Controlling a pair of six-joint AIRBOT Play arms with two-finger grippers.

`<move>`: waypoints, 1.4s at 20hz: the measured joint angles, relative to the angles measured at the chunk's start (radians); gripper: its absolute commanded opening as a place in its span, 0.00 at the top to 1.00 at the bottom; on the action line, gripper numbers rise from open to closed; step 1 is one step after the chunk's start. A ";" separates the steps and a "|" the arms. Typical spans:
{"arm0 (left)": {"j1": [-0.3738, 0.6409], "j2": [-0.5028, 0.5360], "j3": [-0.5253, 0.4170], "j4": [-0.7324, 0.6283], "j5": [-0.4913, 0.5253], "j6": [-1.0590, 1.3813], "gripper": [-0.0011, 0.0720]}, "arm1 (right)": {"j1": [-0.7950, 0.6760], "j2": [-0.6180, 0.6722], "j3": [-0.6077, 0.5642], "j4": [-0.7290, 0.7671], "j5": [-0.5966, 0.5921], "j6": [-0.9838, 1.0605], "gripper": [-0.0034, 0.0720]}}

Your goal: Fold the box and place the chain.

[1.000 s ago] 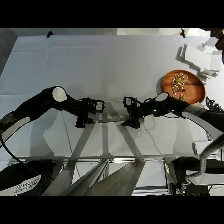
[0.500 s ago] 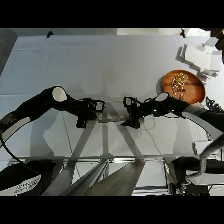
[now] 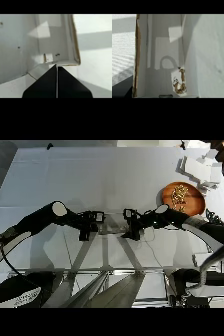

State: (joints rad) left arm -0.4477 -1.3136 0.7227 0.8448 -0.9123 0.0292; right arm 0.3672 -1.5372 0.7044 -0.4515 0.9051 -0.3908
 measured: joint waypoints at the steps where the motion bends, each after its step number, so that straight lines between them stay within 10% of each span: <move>1: 0.000 0.000 -0.008 -0.008 0.012 -0.002 0.97 | 0.000 0.000 0.000 0.000 0.000 0.000 0.26; 15: 0.004 0.060 -0.027 0.160 -0.027 -0.113 0.97 | 0.000 0.000 0.000 0.000 0.000 0.000 0.26; 19: 0.024 0.063 -0.027 0.173 0.019 -0.154 0.45 | 0.000 0.000 0.000 0.000 0.000 0.000 0.26; 28: 0.035 0.062 -0.027 0.074 -0.006 -0.077 0.56 | 0.000 0.000 0.000 0.000 0.000 0.000 0.26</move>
State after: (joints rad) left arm -0.4122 -1.2514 0.6956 0.9192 -0.9180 -0.0475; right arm 0.3672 -1.5372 0.7044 -0.4511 0.9051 -0.3908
